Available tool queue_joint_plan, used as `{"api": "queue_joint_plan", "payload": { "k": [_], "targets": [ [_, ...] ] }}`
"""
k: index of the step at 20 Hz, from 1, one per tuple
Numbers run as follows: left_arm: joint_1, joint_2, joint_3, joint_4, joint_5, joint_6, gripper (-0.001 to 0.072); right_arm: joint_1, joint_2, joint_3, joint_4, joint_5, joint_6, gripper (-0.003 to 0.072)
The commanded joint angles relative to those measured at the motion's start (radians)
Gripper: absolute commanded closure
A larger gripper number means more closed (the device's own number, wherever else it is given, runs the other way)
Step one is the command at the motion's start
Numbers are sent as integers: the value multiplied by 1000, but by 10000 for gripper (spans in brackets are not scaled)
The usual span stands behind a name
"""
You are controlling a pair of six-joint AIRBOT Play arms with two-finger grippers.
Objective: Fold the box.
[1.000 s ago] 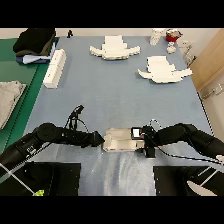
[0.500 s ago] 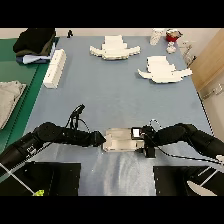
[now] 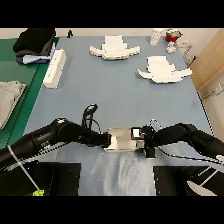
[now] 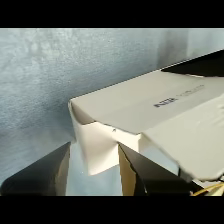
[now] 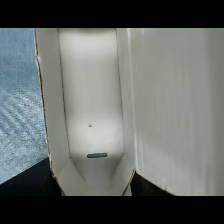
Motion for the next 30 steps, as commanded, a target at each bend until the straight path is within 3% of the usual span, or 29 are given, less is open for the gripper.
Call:
{"api": "queue_joint_plan", "payload": {
  "k": [1, 2, 10, 18, 19, 20, 29, 30],
  "targets": [
    [-98, -115, 100, 192, -48, -240, 259, 1, 0, 0, 0, 0, 0, 190],
    [-118, -142, 123, 238, -74, -305, 299, 1, 0, 0, 0, 0, 0, 190],
    [-217, -296, 295, 403, -242, -523, 304, 1, 0, 0, 0, 0, 0, 190],
    [-247, -347, 338, 444, -297, -619, 311, 1, 0, 0, 0, 0, 0, 190],
    [-247, -347, 338, 444, -300, -617, 554, 1, 0, 0, 0, 0, 0, 190],
    [-247, -347, 338, 444, -290, -615, 697, 1, 0, 0, 0, 0, 0, 190],
    [-247, -346, 338, 433, -296, -613, 694, 1, 0, 0, 0, 0, 0, 190],
    [-247, -346, 340, 433, -297, -605, 505, 1, 0, 0, 0, 0, 0, 190]
  ]
}}
